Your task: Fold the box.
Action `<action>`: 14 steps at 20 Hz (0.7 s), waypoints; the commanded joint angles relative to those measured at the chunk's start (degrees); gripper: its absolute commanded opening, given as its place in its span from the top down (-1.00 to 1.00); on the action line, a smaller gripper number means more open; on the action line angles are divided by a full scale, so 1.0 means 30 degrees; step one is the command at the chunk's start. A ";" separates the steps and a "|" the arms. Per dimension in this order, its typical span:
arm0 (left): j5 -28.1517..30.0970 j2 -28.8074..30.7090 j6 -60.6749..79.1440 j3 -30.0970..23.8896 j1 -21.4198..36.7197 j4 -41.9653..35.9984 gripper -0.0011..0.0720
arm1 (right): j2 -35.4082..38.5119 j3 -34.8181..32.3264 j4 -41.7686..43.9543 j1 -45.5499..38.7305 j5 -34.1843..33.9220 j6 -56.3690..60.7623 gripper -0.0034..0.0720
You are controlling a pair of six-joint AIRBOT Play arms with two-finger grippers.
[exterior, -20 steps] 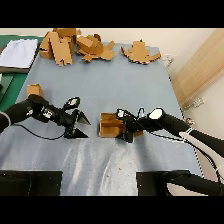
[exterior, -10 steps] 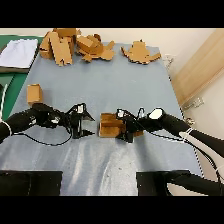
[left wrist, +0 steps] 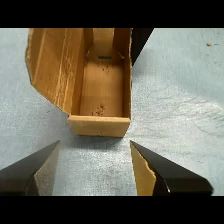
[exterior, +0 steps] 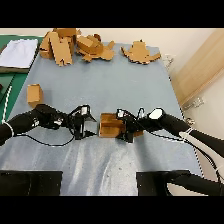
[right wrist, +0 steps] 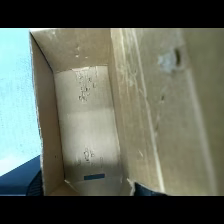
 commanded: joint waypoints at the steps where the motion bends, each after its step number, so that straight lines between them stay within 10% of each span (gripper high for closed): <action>1: 0.0109 -0.0015 -0.0342 0.0000 -0.0233 0.0015 -0.89 | -0.0015 0.0007 0.0000 0.0015 0.0000 0.0000 -0.68; 14: 0.2040 -0.0561 -0.2514 0.0211 -0.2011 0.0350 -0.89 | -0.0015 0.0007 -0.0007 0.0015 -0.0007 0.0000 -0.68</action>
